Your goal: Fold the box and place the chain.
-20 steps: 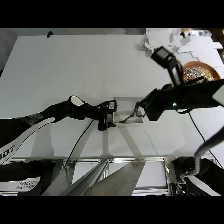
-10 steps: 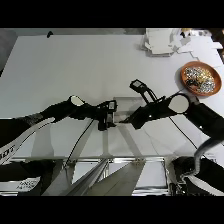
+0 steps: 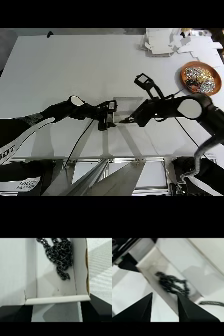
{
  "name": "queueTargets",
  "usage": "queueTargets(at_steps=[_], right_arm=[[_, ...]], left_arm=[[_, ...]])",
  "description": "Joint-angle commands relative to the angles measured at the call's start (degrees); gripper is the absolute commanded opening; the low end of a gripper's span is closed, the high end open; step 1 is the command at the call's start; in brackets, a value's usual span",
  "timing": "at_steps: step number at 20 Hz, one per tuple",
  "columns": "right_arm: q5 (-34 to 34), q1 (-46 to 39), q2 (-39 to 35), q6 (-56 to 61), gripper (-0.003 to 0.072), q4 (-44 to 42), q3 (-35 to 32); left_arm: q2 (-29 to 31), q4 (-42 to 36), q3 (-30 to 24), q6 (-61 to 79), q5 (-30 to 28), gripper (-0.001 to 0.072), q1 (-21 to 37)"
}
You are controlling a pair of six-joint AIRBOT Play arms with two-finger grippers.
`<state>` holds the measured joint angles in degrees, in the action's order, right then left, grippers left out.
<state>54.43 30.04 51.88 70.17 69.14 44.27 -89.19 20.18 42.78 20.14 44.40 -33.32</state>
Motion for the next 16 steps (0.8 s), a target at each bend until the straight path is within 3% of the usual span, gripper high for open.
queueTargets(at_steps=[1,5,9,11,13,16], right_arm=[[2.1,-1.9,-6.08,9.11,0.0277,16.72,1.81],[2.25,-13.7,-4.28,15.58,0.0277,20.68,1.79],[1.92,-23.89,3.82,17.33,0.0278,20.15,1.79],[1.75,-25.29,8.92,17.27,0.0281,19.54,1.79],[0.5,-25.29,13.4,17.25,0.0342,18.86,1.79],[-3.17,-25.29,18.12,17.16,0.0342,17.53,1.79]], left_arm=[[0.04,0.0,-0.02,0.02,0.0,0.015,0.02],[0.04,0.0,-0.02,0.02,-0.02,0.015,0.02],[0.04,0.0,-0.02,0.02,0.0,0.015,0.02],[0.04,0.0,-0.02,0.02,-0.02,0.015,0.02],[0.04,0.0,-0.02,0.02,-0.02,0.015,0.02],[0.04,0.0,-0.02,0.02,-0.02,0.015,0.02]])
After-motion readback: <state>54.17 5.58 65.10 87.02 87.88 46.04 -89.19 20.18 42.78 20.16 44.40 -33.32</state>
